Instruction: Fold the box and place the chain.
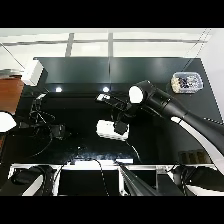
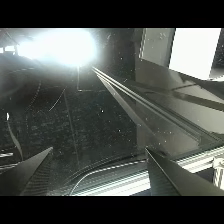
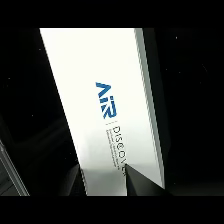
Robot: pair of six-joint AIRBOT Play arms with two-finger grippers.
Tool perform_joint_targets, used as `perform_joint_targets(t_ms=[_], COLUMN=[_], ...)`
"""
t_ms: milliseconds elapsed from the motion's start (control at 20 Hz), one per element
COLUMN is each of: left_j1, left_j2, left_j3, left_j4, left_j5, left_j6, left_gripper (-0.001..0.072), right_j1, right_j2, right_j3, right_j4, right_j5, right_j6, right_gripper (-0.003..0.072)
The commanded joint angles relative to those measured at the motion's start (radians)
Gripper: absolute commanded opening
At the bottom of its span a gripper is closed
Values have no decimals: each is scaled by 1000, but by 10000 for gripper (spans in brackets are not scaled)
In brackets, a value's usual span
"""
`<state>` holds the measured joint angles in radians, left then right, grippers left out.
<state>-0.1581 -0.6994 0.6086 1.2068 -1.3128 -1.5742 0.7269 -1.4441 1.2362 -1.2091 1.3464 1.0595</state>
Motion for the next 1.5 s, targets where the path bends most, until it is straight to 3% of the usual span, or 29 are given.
perform_joint_targets(t_ms=[0, 200, 300, 400, 500, 550, 850, 1050, 1100, 1200, 1300, 1450], left_j1=[0, 0, 0, 0, 0, 0, 0, 0, 0, 0, 0, 0], left_j2=[0, 0, 0, 0, 0, 0, 0, 0, 0, 0, 0, 0], left_j3=[0, 0, 0, 0, 0, 0, 0, 0, 0, 0, 0, 0], left_j4=[0, 0, 0, 0, 0, 0, 0, 0, 0, 0, 0, 0], left_j5=[0, 0, 0, -1, -1, -1, 0, 0, 0, 0, 0, 0], left_j6=[0, 0, 0, 0, 0, 0, 0, 0, 0, 0, 0, 0], left_gripper=[688, 688, 688, 688, 688, 688, 688, 688, 688, 688, 688, 688], right_j1=[0, -1, -1, -1, -1, 0, 0, 0, 0, 0, 0, 0], right_j2=[0, 0, 0, 0, 0, 0, -13, -32, -32, -32, -32, -32], right_j3=[13, 25, 25, 25, 25, 25, 24, 24, 24, 24, 24, 25], right_j4=[0, -5, -15, -21, -22, -23, -44, -45, -45, -47, -45, -45], right_j5=[4, 3, 3, 3, 3, -1, -93, -91, -89, -72, -51, -34], right_j6=[7, 18, 19, 21, 32, 33, 32, 33, 34, 34, 33, 33], right_gripper=[294, 293, 173, 183, 479, 704, 697, 695, 693, 422, 253, 237])
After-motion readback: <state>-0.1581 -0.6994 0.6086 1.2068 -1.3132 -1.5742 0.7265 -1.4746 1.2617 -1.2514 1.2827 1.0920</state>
